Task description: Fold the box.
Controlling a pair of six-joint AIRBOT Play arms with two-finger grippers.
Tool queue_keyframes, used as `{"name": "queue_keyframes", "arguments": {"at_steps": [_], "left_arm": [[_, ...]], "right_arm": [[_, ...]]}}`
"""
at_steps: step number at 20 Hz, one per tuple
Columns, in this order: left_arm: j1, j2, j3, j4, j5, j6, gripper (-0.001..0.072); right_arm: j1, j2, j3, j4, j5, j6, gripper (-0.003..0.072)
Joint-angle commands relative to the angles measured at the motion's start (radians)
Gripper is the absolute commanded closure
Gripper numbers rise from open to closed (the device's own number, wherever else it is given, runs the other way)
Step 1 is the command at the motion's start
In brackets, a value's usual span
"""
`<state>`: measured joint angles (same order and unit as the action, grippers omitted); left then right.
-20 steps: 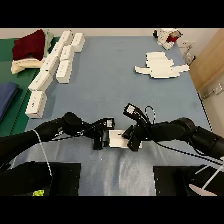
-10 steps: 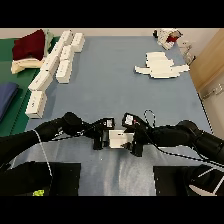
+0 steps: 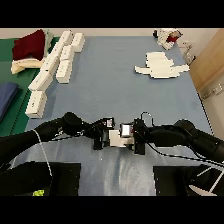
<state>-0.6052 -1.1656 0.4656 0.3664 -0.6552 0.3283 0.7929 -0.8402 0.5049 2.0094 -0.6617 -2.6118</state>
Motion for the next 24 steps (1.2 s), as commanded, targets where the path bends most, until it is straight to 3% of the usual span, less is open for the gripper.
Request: {"name": "queue_keyframes", "arguments": {"at_steps": [1, 12, 14, 24], "left_arm": [[0.000, 0.000, 0.000, 0.000, 0.000, 0.001, 0.0264], [0.000, 0.000, 0.000, 0.000, 0.000, 0.001, 0.0265], [0.000, 0.000, 0.000, 0.000, 0.000, 0.001, 0.0265], [0.000, 0.000, 0.000, 0.000, 0.000, 0.001, 0.0265]], "right_arm": [[0.001, -0.002, 0.001, -0.042, 0.014, -0.034, 0.0172], [0.055, 0.036, 0.003, -0.074, 0.028, -0.031, 0.0172], [0.055, 0.055, 0.003, -0.123, 0.029, -0.005, 0.0258], [0.054, 0.056, 0.021, -0.210, 0.058, 0.060, 0.0260]]}}
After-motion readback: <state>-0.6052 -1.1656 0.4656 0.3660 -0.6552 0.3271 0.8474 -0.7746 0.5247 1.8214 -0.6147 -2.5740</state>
